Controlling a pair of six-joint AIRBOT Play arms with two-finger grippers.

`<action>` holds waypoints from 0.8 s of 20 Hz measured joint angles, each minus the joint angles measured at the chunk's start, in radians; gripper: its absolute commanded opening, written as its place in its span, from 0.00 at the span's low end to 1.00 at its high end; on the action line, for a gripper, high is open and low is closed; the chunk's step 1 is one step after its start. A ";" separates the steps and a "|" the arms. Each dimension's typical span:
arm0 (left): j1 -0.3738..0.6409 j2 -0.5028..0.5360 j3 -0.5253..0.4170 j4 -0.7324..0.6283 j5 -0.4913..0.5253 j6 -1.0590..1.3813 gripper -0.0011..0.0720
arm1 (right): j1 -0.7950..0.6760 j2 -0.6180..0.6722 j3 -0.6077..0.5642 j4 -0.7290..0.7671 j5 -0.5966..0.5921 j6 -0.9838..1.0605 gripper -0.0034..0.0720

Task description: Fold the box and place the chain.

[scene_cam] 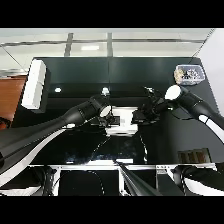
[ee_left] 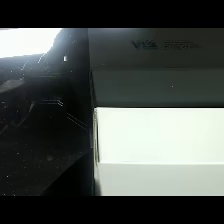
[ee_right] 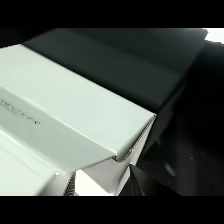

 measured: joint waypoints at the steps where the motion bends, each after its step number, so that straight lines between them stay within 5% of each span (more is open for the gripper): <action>1: 0.000 0.000 0.000 0.000 0.000 0.000 0.05 | 0.021 0.000 0.011 -0.035 -0.005 0.039 0.52; 4: 0.000 0.000 0.000 0.000 0.001 0.001 0.05 | 0.088 0.000 0.030 -0.136 -0.031 0.169 0.36; 16: 0.000 0.000 0.000 0.000 0.004 0.000 0.05 | 0.303 -0.011 0.055 -0.505 -0.076 0.620 0.36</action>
